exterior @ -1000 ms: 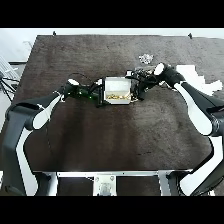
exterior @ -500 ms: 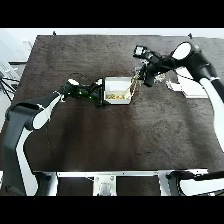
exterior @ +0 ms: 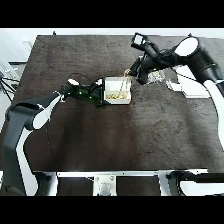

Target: Fold the box and place the chain.

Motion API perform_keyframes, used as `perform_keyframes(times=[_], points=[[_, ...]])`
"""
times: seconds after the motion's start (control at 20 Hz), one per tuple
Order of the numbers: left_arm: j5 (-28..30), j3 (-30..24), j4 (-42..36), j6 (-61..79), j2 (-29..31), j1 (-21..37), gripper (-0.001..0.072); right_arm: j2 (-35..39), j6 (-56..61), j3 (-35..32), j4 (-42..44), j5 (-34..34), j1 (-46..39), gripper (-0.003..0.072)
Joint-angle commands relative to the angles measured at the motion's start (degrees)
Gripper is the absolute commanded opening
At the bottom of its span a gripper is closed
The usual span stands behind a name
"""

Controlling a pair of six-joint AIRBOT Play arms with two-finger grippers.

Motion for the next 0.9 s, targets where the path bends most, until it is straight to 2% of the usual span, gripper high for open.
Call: perform_keyframes(times=[0.0,0.25,0.3,0.35,0.4,0.5,0.6,0.85], points=[[-0.02,0.02,0.02,0.00,0.02,0.04,0.0414,-4.42,-0.04,-2.03,4.42,-1.25,1.62,0.0001],[-0.02,0.02,0.02,0.00,0.02,0.04,0.0415,-11.41,-0.28,-4.57,5.35,-1.27,2.19,0.0003],[-0.02,0.02,0.02,0.00,0.02,0.04,0.0414,-11.91,-0.28,-4.57,5.33,-1.40,2.05,0.0036],[-0.02,0.02,0.02,0.00,0.02,0.04,0.0414,-11.93,-0.28,-4.55,5.33,-1.79,1.79,0.0172],[0.00,0.02,0.02,0.00,0.02,0.04,0.0415,-11.80,-0.28,-4.31,5.35,-1.90,1.70,0.0252],[-0.02,0.02,0.02,0.00,0.02,0.04,0.0414,-11.45,-0.24,-2.99,5.35,-1.84,1.53,0.0260],[-0.02,0.02,0.02,0.00,0.02,0.04,0.0415,-10.69,-0.22,-1.42,5.35,-1.66,1.46,0.0322],[0.00,0.02,0.02,0.00,0.02,0.04,0.0414,-2.40,1.36,-0.33,5.35,1.57,-1.77,0.0314]])
